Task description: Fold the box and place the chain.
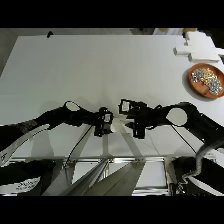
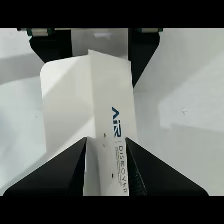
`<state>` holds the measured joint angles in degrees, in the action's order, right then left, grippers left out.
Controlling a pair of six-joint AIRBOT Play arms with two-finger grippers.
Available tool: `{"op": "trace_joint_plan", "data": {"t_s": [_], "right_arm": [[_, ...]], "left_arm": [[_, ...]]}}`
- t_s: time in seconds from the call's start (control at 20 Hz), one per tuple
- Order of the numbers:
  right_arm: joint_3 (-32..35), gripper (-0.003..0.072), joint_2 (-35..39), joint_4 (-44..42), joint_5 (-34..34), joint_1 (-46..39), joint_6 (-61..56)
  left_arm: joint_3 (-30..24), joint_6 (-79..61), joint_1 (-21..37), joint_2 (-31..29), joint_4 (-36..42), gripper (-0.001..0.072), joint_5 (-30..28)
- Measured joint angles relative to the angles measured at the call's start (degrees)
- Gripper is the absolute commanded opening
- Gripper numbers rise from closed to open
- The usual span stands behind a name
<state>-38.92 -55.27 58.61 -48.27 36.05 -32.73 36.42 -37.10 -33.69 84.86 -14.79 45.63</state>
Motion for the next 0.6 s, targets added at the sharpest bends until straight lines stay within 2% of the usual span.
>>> {"op": "trace_joint_plan", "data": {"t_s": [0.4,0.6], "right_arm": [[0.0,0.0268,-2.7,-1.5,-1.9,0.0,1.2],[0.0,0.0217,-3.2,-0.1,-2.3,0.0,2.6]], "left_arm": [[0.0,0.1,0.0,0.0,0.2,0.0134,-0.3],[0.0,0.2,0.0,0.0,0.2,0.0134,-0.5]]}}
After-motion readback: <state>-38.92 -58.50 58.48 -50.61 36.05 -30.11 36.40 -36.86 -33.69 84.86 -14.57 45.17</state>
